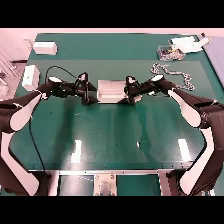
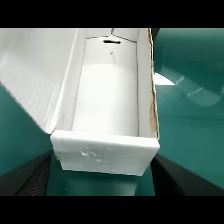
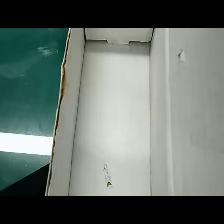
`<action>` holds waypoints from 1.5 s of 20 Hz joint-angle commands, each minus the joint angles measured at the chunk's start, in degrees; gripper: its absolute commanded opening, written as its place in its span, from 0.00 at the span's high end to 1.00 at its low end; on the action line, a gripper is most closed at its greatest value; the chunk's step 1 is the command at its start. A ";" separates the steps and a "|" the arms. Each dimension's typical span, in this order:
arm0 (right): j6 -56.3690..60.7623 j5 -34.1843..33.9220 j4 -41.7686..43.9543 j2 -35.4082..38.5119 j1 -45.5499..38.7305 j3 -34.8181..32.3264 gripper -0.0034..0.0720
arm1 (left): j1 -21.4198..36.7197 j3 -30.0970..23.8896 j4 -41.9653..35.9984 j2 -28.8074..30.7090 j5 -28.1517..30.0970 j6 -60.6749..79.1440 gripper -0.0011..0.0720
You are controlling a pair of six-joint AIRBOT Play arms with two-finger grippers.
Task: Fold the box and place the chain.
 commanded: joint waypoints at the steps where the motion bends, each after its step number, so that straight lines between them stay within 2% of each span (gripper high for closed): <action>1: -0.07 0.13 0.00 0.00 0.00 0.00 0.18 | -0.02 0.57 -0.70 -1.40 -0.42 0.11 0.00; 8: -0.07 0.13 0.00 0.00 0.02 0.00 0.18 | -1.95 0.57 -0.74 -2.01 2.12 0.13 0.00; 30: -0.07 0.13 0.00 0.00 0.00 0.00 0.18 | -3.39 0.57 -1.55 -2.12 4.68 -0.02 0.02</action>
